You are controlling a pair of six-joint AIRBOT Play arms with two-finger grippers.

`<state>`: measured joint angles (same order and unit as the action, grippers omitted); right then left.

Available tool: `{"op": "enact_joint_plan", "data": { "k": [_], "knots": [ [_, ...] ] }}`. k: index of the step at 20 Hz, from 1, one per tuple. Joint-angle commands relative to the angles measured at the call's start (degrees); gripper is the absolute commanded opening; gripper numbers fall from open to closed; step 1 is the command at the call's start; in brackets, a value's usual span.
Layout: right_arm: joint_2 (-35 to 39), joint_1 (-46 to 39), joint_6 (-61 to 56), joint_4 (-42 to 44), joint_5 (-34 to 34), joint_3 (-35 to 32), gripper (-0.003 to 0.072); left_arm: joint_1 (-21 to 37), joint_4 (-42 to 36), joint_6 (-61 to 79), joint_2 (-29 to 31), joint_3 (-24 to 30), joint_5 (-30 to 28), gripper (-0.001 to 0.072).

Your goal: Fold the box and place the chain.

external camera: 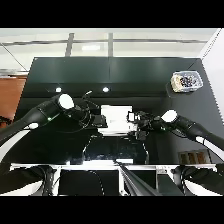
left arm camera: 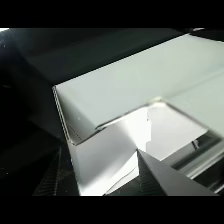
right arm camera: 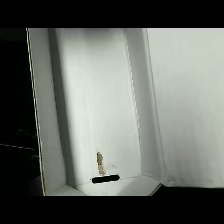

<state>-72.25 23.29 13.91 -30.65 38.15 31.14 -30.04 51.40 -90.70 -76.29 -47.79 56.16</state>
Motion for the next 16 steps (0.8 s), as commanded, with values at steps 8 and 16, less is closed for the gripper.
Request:
{"op": "enact_joint_plan", "data": {
  "k": [8,16],
  "knots": [
    [0.0,0.0,0.0,0.0,0.0,0.0,0.0161,-3.2,3.0,-6.4,0.0,-1.2,-3.0,0.0538],
    [0.0,0.0,0.0,0.0,0.0,0.0,0.0160,-5.6,11.0,-13.6,0.0,-4.2,-0.4,0.0485]
  ]
}}
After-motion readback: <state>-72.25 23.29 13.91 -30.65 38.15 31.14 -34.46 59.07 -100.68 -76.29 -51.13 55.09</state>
